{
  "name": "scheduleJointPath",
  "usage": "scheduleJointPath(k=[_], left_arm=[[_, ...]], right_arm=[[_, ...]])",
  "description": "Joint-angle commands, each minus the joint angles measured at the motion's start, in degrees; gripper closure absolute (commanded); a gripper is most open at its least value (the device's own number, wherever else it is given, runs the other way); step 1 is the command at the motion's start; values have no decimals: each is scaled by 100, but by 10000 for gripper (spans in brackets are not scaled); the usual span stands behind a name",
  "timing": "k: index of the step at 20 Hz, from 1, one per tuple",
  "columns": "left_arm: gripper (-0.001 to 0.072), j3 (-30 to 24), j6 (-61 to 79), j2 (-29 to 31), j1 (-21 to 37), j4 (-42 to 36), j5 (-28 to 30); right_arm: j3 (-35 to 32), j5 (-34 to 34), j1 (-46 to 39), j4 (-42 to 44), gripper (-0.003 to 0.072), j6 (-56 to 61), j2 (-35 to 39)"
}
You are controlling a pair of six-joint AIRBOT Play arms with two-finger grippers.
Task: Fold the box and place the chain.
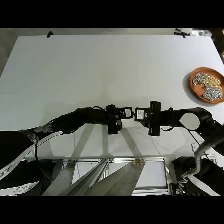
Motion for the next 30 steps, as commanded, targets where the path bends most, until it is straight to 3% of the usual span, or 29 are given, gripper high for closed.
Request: scheduleJointPath(k=[1, 30], left_arm=[[576, -2, 2, 4, -2, 4, 11], [576, -2, 2, 4, -2, 4, 11]], right_arm=[[7, -162, 4, -15, 441, 140, 42], [7, -439, -131, 238, 450, 551, 55]])
